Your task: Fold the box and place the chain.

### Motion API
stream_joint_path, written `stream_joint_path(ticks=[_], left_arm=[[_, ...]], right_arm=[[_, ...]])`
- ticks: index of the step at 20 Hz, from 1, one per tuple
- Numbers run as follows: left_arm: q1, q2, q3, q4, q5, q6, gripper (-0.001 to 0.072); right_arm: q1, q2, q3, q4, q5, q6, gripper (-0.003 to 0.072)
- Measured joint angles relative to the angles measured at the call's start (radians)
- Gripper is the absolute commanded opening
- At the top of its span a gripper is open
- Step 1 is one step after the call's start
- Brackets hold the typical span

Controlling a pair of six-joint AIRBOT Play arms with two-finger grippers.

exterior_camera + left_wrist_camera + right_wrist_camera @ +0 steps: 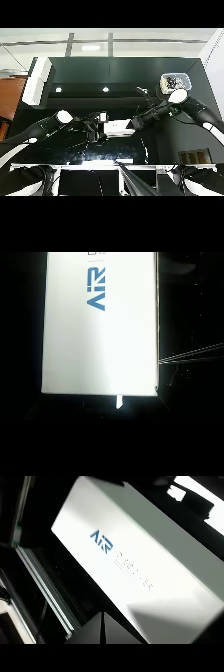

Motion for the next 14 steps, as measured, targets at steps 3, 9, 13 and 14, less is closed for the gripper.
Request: stream_joint_path(ticks=[3,9,13,14], left_arm=[[0.000,0.000,0.000,0.000,0.000,0.001,0.0407],[0.000,0.000,0.000,0.001,0.000,0.002,0.0408],[0.000,0.000,0.000,0.001,0.001,0.002,0.0408],[0.000,0.000,0.000,0.001,0.000,0.002,0.0408]], right_arm=[[0.018,-0.055,-0.014,0.050,-0.038,0.012,0.0037],[0.032,-0.112,-0.021,0.046,-0.079,0.043,0.0037],[0.035,-0.120,-0.022,0.019,-0.097,0.060,0.0037],[0.035,-0.121,-0.022,0.015,-0.099,0.064,0.0037]])
